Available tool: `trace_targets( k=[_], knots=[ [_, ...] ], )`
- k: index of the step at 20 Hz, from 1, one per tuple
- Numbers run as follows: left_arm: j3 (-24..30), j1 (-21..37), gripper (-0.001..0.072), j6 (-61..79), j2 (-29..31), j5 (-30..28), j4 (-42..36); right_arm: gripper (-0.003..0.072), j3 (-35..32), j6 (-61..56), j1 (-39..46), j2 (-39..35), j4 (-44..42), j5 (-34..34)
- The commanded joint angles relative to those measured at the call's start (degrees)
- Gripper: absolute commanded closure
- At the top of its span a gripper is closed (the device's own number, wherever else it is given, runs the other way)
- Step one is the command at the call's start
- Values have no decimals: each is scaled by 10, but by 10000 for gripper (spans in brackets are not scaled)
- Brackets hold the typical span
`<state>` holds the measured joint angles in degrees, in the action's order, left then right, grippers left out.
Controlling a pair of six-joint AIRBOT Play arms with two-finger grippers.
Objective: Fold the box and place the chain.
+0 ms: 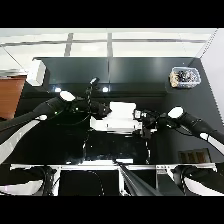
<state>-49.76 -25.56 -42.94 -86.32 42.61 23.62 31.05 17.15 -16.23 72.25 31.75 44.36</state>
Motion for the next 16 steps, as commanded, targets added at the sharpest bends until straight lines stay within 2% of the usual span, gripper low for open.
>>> trace_targets(
  k=[1,4,6,9,11,14,15,16],
  knots=[
    [0,-12,687,-6,-22,3,49,450,1,0,0,0,0,0],
    [-5,-3,688,-6,11,-6,74,450,1,0,0,0,0,0],
    [-4,19,688,-7,68,2,104,450,1,0,0,0,0,0],
    [11,46,687,-13,172,42,169,450,1,0,0,0,0,0],
    [44,50,684,68,221,68,175,450,1,0,0,0,0,0],
    [82,49,679,245,232,122,178,450,1,0,0,0,0,0],
    [90,48,547,299,229,118,181,450,1,0,0,0,0,0],
    [96,47,183,367,222,112,181,450,1,0,0,0,0,0]
  ],
)
